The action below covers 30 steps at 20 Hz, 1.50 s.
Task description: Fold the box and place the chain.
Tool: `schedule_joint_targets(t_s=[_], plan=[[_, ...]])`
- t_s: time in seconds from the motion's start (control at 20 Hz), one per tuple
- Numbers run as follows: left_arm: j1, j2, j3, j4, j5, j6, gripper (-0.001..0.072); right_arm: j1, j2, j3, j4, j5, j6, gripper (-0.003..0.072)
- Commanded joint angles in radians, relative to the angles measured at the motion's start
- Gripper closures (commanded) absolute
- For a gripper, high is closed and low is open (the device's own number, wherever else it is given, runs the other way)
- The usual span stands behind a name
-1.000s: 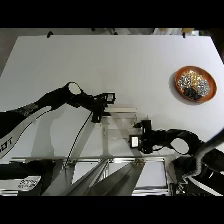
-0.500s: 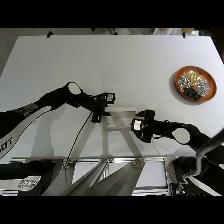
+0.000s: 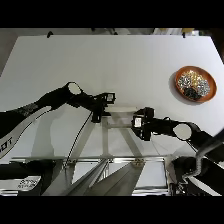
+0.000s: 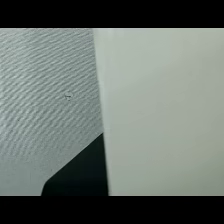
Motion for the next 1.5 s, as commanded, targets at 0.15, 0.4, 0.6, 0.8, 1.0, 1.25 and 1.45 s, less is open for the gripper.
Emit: schedule_joint_targets(t_s=[0.15, 0.4, 0.6, 0.8, 1.0, 1.25, 1.45], plan=[[0.0, 0.001, 0.001, 0.0, 0.0, 0.0, 0.0699, -0.101, -0.006, 0.005, 0.021, 0.074, -0.011, -0.0001], [0.0, 0.001, 0.001, 0.0, 0.0, 0.0, 0.0699, -0.101, -0.007, 0.005, 0.074, 0.072, -0.128, -0.0001], [0.0, 0.001, 0.001, 0.0, 0.0, 0.0, 0.0699, -0.126, -0.042, 0.008, 0.157, 0.091, -0.222, 0.0], [0.0, 0.001, 0.001, 0.0, 0.0, 0.0, 0.0699, -0.214, -0.082, 0.036, 0.16, 0.176, -0.231, 0.0], [0.0, 0.001, 0.001, 0.0, 0.0, 0.0, 0.0699, -0.22, -0.138, 0.066, 0.208, 0.228, -0.338, 0.0], [0.0, 0.001, 0.001, 0.0, 0.0, 0.0, 0.0699, -0.22, -0.244, 0.113, 0.24, 0.276, -0.352, 0.0], [0.0, 0.001, 0.001, 0.0, 0.0, 0.0, 0.0699, -0.22, -0.325, 0.134, 0.242, 0.314, -0.353, 0.0]])
